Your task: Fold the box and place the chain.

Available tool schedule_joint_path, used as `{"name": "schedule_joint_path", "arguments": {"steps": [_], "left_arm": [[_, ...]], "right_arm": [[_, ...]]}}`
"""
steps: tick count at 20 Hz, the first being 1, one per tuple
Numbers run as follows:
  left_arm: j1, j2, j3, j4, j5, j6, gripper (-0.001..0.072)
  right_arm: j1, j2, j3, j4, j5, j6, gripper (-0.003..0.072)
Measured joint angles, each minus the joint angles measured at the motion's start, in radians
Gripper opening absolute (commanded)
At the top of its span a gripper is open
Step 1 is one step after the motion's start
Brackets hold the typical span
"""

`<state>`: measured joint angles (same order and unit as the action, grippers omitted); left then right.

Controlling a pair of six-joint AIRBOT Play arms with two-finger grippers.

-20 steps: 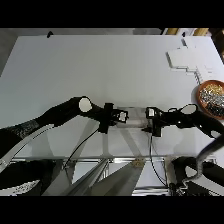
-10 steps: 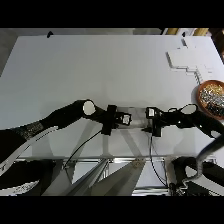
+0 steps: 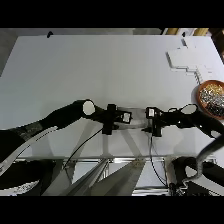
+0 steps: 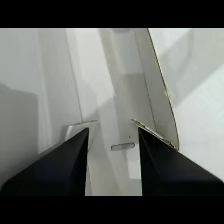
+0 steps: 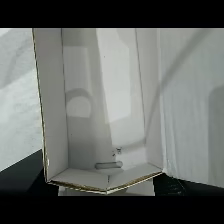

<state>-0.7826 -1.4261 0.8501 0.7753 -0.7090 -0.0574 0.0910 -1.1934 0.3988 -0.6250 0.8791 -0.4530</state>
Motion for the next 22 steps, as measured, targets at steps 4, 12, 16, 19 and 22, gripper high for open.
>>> {"name": "schedule_joint_path", "arguments": {"steps": [4,12,16,19,22], "left_arm": [[0.045,0.080,0.000,0.077,-0.048,-0.190,0.0296],[0.225,0.220,-0.006,0.322,-0.249,-0.750,0.0009],[0.294,0.210,-0.055,0.336,-0.264,-1.014,0.0008],[0.306,0.150,-0.079,0.281,-0.254,-1.109,0.0008],[0.290,0.076,-0.089,0.185,-0.233,-1.148,0.0008]], "right_arm": [[0.000,0.000,0.000,0.001,-0.002,0.002,0.0318],[0.000,0.000,0.000,0.001,-0.001,0.000,0.0318],[0.000,0.000,0.000,0.001,0.000,0.000,0.0318],[0.000,0.000,0.000,0.001,0.000,-0.001,0.0318],[0.000,0.000,0.000,0.000,0.000,-0.001,0.0318]]}}
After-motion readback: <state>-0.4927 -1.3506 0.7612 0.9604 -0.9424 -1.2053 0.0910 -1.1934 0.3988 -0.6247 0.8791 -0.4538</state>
